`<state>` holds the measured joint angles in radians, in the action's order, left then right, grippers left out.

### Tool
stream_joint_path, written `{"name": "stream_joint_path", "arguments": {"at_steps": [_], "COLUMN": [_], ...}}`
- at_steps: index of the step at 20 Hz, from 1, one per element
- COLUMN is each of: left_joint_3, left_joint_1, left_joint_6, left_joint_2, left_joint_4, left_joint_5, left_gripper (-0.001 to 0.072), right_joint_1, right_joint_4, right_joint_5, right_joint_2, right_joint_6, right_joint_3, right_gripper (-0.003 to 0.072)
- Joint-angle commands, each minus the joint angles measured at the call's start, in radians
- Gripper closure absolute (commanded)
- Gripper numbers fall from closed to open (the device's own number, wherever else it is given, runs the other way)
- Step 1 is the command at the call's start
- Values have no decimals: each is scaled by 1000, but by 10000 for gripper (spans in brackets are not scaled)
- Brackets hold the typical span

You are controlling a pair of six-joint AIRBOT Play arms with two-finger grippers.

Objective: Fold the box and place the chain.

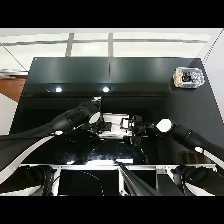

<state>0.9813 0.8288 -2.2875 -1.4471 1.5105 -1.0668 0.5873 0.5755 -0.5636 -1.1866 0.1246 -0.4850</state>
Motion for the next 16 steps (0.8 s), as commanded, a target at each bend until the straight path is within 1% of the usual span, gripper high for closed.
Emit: {"name": "stream_joint_path", "arguments": {"at_steps": [1, 2, 3, 5, 8, 11, 13, 16], "left_joint_3": [1, 1, 1, 1, 1, 1, 1, 1], "left_joint_1": [0, 0, 0, -1, -1, -1, -1, -1], "left_joint_6": [6, 6, 6, 7, 11, 11, 11, 11], "left_joint_2": [-1, -1, -1, -1, -1, -1, -1, -1], "left_joint_4": [-3, -3, -3, -3, 0, -2, -4, -4], "left_joint_5": [7, 7, 7, -6, -49, -40, -36, -36], "left_gripper": [676, 676, 676, 677, 677, 676, 676, 676], "right_joint_1": [1, 1, 1, -2, -2, -2, -2, -1], "right_joint_4": [0, -1, -2, 29, 127, 211, 265, 271], "right_joint_5": [0, -1, 0, -3, -19, -58, -57, -58], "right_joint_2": [0, 0, 0, 16, 84, 147, 153, 153], "right_joint_6": [2, -23, -51, -74, -130, -143, -144, -143], "right_joint_3": [0, 0, 0, 0, 0, 0, 0, 0], "right_gripper": [214, 154, -25, -21, -20, -20, -19, -12]}}
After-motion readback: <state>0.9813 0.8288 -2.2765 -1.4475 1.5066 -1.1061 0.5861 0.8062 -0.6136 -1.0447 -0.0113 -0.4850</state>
